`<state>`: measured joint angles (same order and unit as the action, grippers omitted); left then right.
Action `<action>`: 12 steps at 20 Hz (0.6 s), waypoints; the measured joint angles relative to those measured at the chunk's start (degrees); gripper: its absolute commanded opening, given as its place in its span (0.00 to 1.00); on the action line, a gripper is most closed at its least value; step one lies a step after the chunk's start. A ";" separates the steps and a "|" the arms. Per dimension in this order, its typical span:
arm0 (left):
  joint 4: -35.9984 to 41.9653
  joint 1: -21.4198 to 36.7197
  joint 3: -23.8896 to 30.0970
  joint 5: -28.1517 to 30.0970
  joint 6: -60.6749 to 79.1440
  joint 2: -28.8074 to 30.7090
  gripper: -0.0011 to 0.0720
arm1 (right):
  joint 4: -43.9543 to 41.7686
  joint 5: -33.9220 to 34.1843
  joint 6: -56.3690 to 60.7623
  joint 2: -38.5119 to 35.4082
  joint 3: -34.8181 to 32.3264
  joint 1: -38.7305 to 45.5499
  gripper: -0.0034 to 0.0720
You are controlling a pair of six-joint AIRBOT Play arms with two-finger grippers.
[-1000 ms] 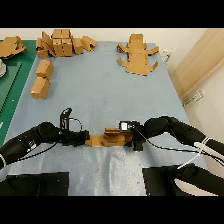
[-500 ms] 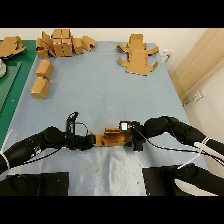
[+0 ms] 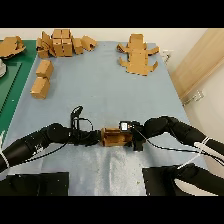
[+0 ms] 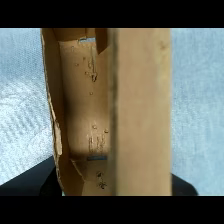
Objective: Fold the box.
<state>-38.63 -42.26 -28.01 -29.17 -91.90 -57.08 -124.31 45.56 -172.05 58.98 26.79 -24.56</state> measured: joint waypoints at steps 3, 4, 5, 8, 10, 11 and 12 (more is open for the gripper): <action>-2.67 -1.90 -1.05 0.50 -3.17 0.02 0.02 | 0.00 0.00 0.00 0.00 0.00 -0.02 0.74; -3.13 -2.23 -1.22 0.11 -3.76 0.02 0.02 | 0.00 0.00 0.00 0.00 0.00 -0.02 0.74; -3.48 -2.49 -1.33 -0.28 -4.28 0.02 0.03 | 0.00 0.00 0.00 0.00 0.00 0.00 0.74; -4.22 -2.89 -1.57 -1.25 -5.68 0.02 0.03 | 0.00 0.00 0.00 0.00 0.00 -0.02 0.74; -4.42 -2.99 -1.62 -1.42 -6.08 0.02 0.03 | 0.00 0.00 0.00 0.00 0.00 -0.02 0.74; -4.44 -2.99 -1.62 -1.16 -6.16 0.02 0.13 | 0.00 0.00 0.00 0.00 0.00 -0.02 0.74; -4.48 -3.02 -1.62 -0.66 -6.27 0.02 0.64 | 0.00 0.00 0.00 0.00 0.00 -0.02 0.74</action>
